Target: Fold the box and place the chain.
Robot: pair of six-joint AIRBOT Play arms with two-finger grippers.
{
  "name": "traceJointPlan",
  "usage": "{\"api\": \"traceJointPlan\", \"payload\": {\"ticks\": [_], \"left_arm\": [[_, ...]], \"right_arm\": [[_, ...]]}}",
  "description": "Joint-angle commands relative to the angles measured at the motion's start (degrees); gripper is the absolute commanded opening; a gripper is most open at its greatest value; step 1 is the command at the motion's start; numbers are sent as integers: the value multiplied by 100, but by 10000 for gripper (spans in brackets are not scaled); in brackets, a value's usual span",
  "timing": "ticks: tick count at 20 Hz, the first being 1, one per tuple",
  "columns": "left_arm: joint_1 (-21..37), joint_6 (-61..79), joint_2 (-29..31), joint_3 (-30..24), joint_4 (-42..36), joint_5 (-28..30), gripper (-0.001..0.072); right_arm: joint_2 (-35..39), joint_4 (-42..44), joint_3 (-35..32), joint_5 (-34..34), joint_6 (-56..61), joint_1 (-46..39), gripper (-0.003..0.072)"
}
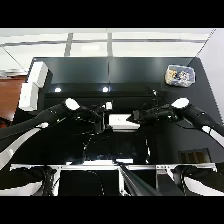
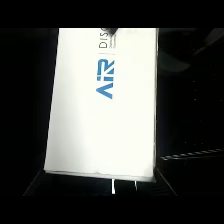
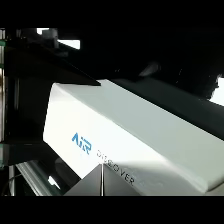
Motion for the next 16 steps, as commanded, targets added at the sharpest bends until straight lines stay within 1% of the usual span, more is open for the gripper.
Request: {"api": "traceJointPlan", "payload": {"ticks": [1,5,7,8,10,12,13,14,15,16], "left_arm": [[-2,7,0,2,-2,-2,462],[2,7,0,2,-17,-11,462],[2,7,0,2,-17,-11,462],[2,7,0,2,-17,-13,462],[28,4,17,13,-11,-87,462],[96,4,44,107,17,-313,466],[129,4,87,162,57,-387,511],[140,4,155,203,173,-387,677],[149,-52,264,240,380,-404,717],[144,-79,424,262,632,-407,717]], "right_arm": [[-122,-483,-26,-289,302,-4,17],[-120,-468,-22,-173,293,-4,17],[-81,-466,33,111,168,-17,16],[-24,-466,140,400,57,-61,17],[245,-494,505,1235,-122,-339,16],[715,-686,861,1974,-114,-922,16],[977,-881,940,2135,-87,-1270,17],[1255,-1161,949,2201,22,-1635,16],[1526,-1602,949,2253,225,-2026,16],[1749,-2020,946,2341,435,-2371,16]]}}
